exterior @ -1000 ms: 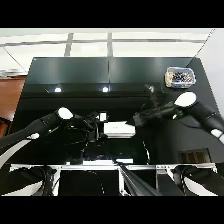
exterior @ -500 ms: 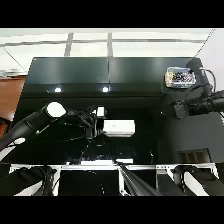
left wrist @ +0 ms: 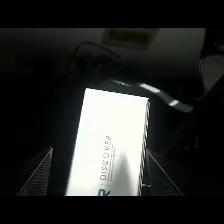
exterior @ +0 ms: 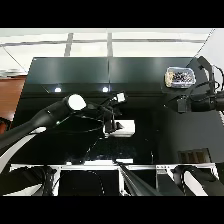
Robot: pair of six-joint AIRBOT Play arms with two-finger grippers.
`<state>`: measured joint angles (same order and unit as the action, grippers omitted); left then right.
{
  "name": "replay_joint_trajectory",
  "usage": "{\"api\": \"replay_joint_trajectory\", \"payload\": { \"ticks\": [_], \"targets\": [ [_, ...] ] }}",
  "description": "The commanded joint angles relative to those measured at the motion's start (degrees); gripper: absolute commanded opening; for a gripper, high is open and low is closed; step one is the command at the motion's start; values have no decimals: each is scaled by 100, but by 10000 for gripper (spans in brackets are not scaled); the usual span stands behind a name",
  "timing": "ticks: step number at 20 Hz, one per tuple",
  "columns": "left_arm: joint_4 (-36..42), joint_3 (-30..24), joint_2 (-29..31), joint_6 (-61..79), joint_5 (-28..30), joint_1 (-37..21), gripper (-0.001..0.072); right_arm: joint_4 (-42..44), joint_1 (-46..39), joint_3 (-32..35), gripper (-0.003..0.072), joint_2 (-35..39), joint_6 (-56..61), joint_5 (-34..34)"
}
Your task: Fold the box and place the chain.
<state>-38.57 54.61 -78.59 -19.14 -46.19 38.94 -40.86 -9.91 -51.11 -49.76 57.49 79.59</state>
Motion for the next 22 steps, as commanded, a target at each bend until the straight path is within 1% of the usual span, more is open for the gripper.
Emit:
{"api": "replay_joint_trajectory", "payload": {
  "ticks": [1,7,12,15,16,19,22],
  "targets": [
    [57,190,-490,-415,-542,87,714,-57,-9,17,16,7,-98,-61],
    [4,273,-538,-404,-492,87,714,-142,-9,107,15,4,-184,-52],
    [-57,590,-538,-404,-697,87,714,-138,-9,164,15,4,-184,-72],
    [-407,695,-540,-437,-765,87,709,-136,-9,254,16,4,-184,-83],
    [-566,695,-555,-590,-765,87,687,-138,-9,280,16,4,-181,-83],
    [-1113,695,-726,-1117,-859,90,688,-133,-9,350,16,4,-184,-142],
    [-1152,697,-828,-1123,-949,101,691,-122,-9,424,16,4,-181,-186]
  ]
}}
